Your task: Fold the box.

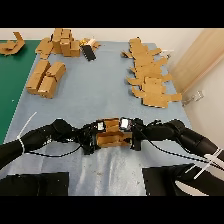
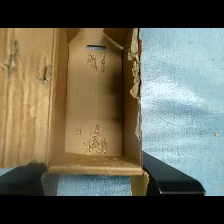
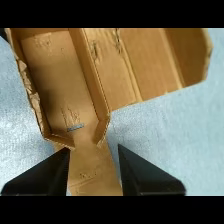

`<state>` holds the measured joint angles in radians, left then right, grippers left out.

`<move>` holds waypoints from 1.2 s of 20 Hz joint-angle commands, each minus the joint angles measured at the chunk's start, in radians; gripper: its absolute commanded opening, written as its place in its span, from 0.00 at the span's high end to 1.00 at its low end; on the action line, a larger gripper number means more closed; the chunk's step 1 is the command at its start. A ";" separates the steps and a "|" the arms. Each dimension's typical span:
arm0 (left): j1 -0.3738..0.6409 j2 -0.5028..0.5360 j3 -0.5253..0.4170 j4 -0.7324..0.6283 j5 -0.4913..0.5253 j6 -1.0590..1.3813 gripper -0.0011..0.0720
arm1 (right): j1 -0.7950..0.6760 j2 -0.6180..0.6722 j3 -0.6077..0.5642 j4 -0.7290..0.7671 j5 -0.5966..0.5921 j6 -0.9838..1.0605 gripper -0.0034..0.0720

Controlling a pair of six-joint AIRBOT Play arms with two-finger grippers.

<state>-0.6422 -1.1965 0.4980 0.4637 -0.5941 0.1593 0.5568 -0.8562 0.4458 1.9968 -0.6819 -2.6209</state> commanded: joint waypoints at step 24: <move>0.000 0.000 0.000 0.000 0.000 0.000 0.36 | 0.053 0.076 0.109 -0.290 -0.264 0.707 0.57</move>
<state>-0.6422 -1.1965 0.4980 0.4629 -0.5945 0.1581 0.6346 -0.8555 0.4961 1.9694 -0.6971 -2.3867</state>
